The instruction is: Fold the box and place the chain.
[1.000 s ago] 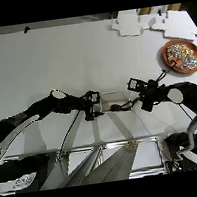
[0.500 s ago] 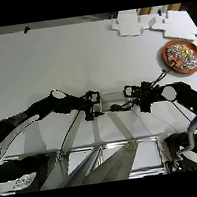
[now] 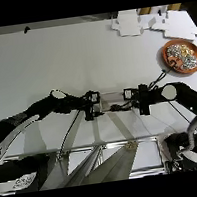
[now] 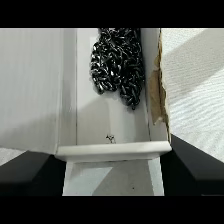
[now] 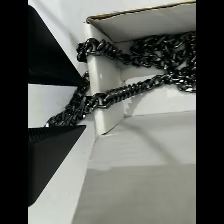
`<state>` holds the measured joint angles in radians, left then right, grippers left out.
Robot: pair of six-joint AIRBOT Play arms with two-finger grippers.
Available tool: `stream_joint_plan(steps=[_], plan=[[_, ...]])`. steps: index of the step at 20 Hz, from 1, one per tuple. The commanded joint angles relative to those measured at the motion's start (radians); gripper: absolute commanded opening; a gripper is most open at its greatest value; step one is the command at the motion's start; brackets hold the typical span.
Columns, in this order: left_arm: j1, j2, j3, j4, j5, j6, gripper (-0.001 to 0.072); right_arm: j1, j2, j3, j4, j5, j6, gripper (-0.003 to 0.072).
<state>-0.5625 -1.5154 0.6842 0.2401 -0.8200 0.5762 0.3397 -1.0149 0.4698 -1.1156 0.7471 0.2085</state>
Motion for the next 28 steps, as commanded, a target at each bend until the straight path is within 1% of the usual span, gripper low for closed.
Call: stream_joint_plan(steps=[1, 3, 4, 5, 6, 7, 8, 9, 10, 11, 14, 20, 24, 25, 28], plan=[[0.000, 0.000, 0.000, 0.000, 0.000, 0.000, 0.0490, 0.000, -0.001, -0.001, 0.022, -0.008, -0.008, 0.0229], [0.000, 0.000, 0.000, 0.000, 0.000, 0.000, 0.0490, 0.000, -0.001, -0.001, 0.021, -0.024, -0.007, 0.0230], [0.000, 0.000, 0.000, 0.000, 0.000, 0.000, 0.0490, 0.000, -0.001, -0.001, 0.016, -0.039, -0.008, 0.0243], [0.000, 0.000, 0.000, 0.000, 0.000, 0.000, 0.0490, 0.000, -0.001, -0.001, 0.014, -0.056, -0.008, 0.0306], [0.000, 0.000, 0.000, 0.000, 0.000, 0.000, 0.0490, 0.000, -0.001, -0.001, 0.014, -0.071, -0.008, 0.0410], [0.000, 0.000, 0.000, 0.000, 0.000, 0.000, 0.0490, 0.000, -0.001, -0.002, 0.014, -0.079, -0.008, 0.0430], [0.000, 0.000, 0.000, 0.000, 0.000, 0.000, 0.0490, 0.000, -0.001, -0.002, 0.014, -0.082, -0.008, 0.0429], [0.000, 0.000, 0.000, 0.000, 0.000, 0.000, 0.0490, -0.001, -0.001, -0.002, 0.014, -0.081, -0.008, 0.0425], [0.000, 0.000, 0.000, 0.000, 0.000, 0.000, 0.0490, -0.001, -0.001, -0.002, 0.016, -0.077, -0.008, 0.0373], [0.000, 0.000, 0.000, 0.000, 0.000, 0.000, 0.0490, -0.001, -0.001, -0.003, 0.021, -0.074, -0.008, 0.0300], [0.000, 0.000, 0.000, 0.000, 0.000, 0.000, 0.0490, -0.001, -0.001, -0.004, 0.024, -0.051, -0.008, 0.0183], [0.000, 0.000, 0.000, 0.000, 0.000, 0.000, 0.0490, -0.001, -0.001, -0.004, 0.029, 0.016, -0.008, 0.0190], [0.000, 0.000, 0.000, 0.000, 0.000, 0.000, 0.0490, -0.001, -0.001, -0.015, 0.076, -0.033, -0.008, 0.0191], [0.000, 0.000, 0.000, 0.000, 0.000, 0.000, 0.0490, -0.001, -0.001, -0.016, 0.077, -0.042, -0.008, 0.0164], [0.000, 0.000, 0.000, 0.000, 0.000, 0.000, 0.0490, -0.001, -0.001, -0.016, 0.077, -0.069, -0.008, 0.0156]])
